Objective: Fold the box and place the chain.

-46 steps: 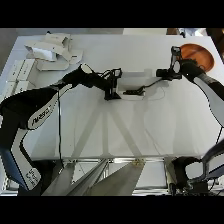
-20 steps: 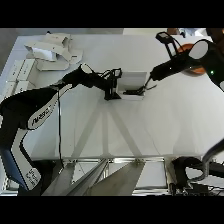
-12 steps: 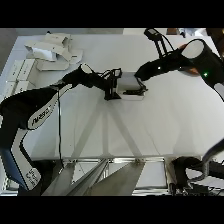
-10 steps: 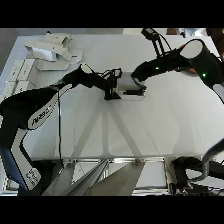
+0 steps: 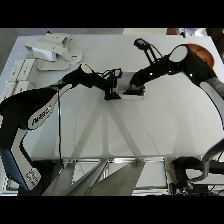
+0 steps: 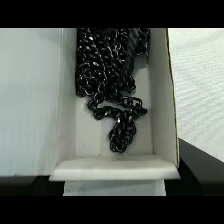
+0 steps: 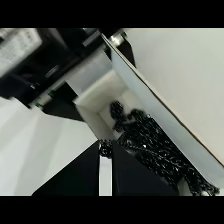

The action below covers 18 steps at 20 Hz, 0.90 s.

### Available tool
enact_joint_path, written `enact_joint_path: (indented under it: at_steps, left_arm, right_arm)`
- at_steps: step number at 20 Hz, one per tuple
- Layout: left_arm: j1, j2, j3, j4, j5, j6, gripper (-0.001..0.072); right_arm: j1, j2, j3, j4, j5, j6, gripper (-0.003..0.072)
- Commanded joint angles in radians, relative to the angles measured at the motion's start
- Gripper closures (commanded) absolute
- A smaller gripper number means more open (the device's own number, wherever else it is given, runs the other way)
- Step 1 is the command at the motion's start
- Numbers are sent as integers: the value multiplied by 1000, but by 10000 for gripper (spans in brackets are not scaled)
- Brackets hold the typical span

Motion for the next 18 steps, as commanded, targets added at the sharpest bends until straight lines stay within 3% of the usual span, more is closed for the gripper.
enact_joint_path:
  at_steps: [1, 4, 9, 10, 11, 15, 18]
  left_arm:
    - [1, 0, 1, 0, 0, 0, 271]
    - [1, 0, 1, 0, 0, 0, 271]
    - [1, 0, 1, 0, 0, 0, 271]
    - [1, 0, 1, 0, 0, 0, 271]
    - [1, 0, 1, 0, 0, 0, 271]
    - [1, 0, 1, 0, 0, 0, 271]
    - [1, 0, 1, 0, 0, 0, 271]
  right_arm:
    - [1, -53, 0, -106, 18, 76, 669]
    - [0, -50, 0, -102, 34, 75, 566]
    - [-36, 18, 0, -96, 60, 56, 564]
    - [-52, 37, 0, -97, 69, 36, 541]
    - [-73, 61, 0, -96, 79, 7, 458]
    - [-167, 143, -10, -94, 134, -221, 432]
    - [-236, 193, -93, -28, 135, -435, 432]
